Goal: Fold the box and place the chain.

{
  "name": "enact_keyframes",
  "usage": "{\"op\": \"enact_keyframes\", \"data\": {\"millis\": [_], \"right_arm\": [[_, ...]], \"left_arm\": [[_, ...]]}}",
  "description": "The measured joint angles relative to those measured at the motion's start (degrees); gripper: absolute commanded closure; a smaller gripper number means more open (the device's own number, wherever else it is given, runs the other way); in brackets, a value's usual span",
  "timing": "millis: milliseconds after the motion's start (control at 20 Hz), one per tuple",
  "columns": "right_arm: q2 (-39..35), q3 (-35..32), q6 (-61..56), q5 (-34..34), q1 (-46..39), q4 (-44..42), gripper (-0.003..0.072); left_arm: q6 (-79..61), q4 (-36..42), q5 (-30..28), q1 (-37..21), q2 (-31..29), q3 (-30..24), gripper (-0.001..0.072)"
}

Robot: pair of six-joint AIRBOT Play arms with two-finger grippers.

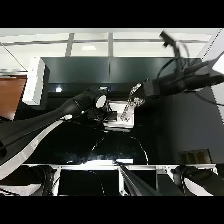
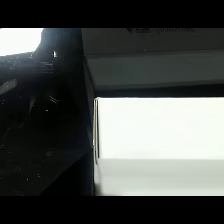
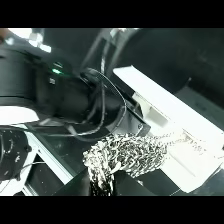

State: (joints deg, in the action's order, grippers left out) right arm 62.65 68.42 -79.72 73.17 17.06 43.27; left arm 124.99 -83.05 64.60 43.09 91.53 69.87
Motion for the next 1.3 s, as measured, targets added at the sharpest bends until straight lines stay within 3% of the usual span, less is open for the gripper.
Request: {"op": "enact_keyframes", "data": {"millis": [400, 550, 800, 1150, 1200, 1250, 1300], "right_arm": [[0.0, -17.2, -2.2, -13.4, 5.0, 1.1, 0.0668], [0.0, -20.6, -2.4, -17.9, 5.7, 1.1, 0.0405], [-0.1, -22.4, -2.8, -21.0, 3.8, 2.8, 0.0407], [-4.9, -22.2, -2.1, -17.6, -8.0, 8.7, 0.0408], [-5.7, -22.2, -1.9, -16.8, -9.3, 9.6, 0.0407], [-6.3, -22.2, -1.9, -16.1, -10.3, 10.4, 0.0408], [-6.8, -22.2, -1.7, -15.5, -11.0, 11.2, 0.0407]], "left_arm": [[0.0, 0.0, 0.0, 0.0, 0.0, 0.0, 0.068], [0.0, 0.4, 0.0, 0.0, 0.0, 0.0, 0.068], [0.0, 3.4, 0.3, 0.0, 0.0, 0.0, 0.068], [-1.9, 5.1, 0.4, 0.0, 0.0, 0.0, 0.068], [-1.7, 5.0, 0.4, 0.0, 0.0, 0.0, 0.0654], [-1.2, 4.7, 0.4, 0.0, 0.0, 0.0, 0.0536], [-0.5, 4.7, 0.4, 0.0, 0.0, 0.0, 0.0501]]}}
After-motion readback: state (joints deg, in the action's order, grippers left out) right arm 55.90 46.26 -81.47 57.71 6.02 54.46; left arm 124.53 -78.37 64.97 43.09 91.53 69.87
